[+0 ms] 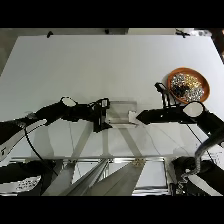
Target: Fold the box and place the chain.
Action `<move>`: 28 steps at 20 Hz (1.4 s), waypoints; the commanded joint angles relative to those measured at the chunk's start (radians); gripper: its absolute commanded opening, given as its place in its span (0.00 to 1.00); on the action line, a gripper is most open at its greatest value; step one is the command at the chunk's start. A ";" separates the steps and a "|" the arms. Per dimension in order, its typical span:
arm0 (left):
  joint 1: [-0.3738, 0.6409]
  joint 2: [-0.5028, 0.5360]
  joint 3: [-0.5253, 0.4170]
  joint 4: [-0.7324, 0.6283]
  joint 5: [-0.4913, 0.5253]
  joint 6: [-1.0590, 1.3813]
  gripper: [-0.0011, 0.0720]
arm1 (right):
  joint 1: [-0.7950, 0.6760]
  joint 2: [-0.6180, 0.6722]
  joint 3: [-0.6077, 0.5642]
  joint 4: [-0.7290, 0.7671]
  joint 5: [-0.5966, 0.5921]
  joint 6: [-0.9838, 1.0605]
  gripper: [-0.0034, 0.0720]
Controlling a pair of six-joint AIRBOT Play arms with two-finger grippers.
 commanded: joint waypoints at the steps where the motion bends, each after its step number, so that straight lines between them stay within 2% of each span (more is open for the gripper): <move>1: 0.000 0.001 0.001 0.000 0.000 0.000 0.03 | 0.004 -0.006 0.023 -0.009 0.047 0.004 0.42; 4: 0.000 0.001 0.001 0.000 0.000 0.000 0.03 | 0.004 -0.037 0.023 -0.063 0.062 0.045 0.42; 6: 0.000 0.001 0.001 0.000 0.000 0.000 0.03 | 0.004 -0.041 0.023 -0.095 0.050 0.085 0.50; 9: 0.000 0.001 0.001 0.000 0.000 0.000 0.03 | 0.015 -0.041 0.024 -0.095 0.045 0.109 0.50; 12: 0.000 0.001 0.001 0.000 0.000 0.000 0.03 | 0.077 -0.041 0.027 -0.055 -0.010 0.126 0.51; 13: 0.000 0.001 0.001 0.000 0.000 0.000 0.03 | 0.092 -0.041 0.027 -0.048 -0.035 0.160 0.58; 14: 0.000 0.001 0.001 0.000 0.000 0.000 0.03 | 0.103 -0.042 0.027 -0.050 -0.055 0.197 0.60; 17: 0.000 0.001 0.001 0.000 0.000 0.000 0.03 | 0.126 -0.042 0.027 -0.059 -0.064 0.247 0.60; 21: 0.000 0.001 0.001 0.000 0.000 0.000 0.03 | 0.176 -0.061 0.043 -0.189 -0.077 0.403 0.59; 24: 0.000 0.001 0.001 0.000 0.000 0.000 0.03 | 0.229 -0.126 0.130 -0.328 -0.069 0.527 0.59; 28: 0.000 0.001 0.001 0.000 0.000 0.000 0.03 | 0.300 -0.189 0.208 -0.431 -0.024 0.664 0.59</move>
